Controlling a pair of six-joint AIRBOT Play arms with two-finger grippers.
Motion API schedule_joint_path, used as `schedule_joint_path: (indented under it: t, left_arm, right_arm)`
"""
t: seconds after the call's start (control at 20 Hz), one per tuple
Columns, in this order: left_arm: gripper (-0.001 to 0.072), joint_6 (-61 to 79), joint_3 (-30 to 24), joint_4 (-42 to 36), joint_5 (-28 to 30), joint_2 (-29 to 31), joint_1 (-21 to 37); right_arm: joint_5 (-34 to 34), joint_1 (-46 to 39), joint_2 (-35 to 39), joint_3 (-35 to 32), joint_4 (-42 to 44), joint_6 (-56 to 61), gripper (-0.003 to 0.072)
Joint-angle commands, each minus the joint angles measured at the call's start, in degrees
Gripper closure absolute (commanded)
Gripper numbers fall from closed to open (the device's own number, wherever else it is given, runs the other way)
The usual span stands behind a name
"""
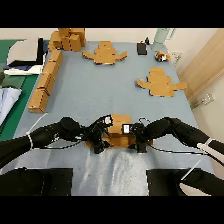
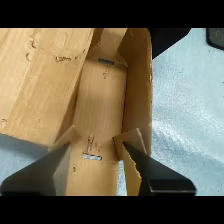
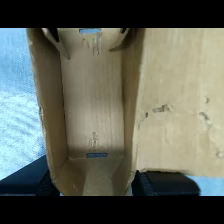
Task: Fold the box.
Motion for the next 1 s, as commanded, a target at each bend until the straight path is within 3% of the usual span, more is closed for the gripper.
schedule_joint_path:
  t: [0.0, 0.85, 0.95]
  left_arm:
    - [0.0244, -0.07, 0.04, 0.17, 0.0, -0.02, -0.04]
    - [0.0215, -0.07, 0.04, 0.39, -0.07, -0.02, -0.04]
    - [0.0252, -0.44, 0.04, 0.52, 0.0, 0.26, -0.02]
  right_arm:
    - [0.02, 0.04, -0.04, 0.02, 0.0, 0.02, 0.0289]
    - [1.79, 0.04, -0.09, 0.04, 0.09, 0.02, 0.0288]
    - [1.73, 0.04, -0.09, 0.04, 0.11, 0.04, 0.0289]
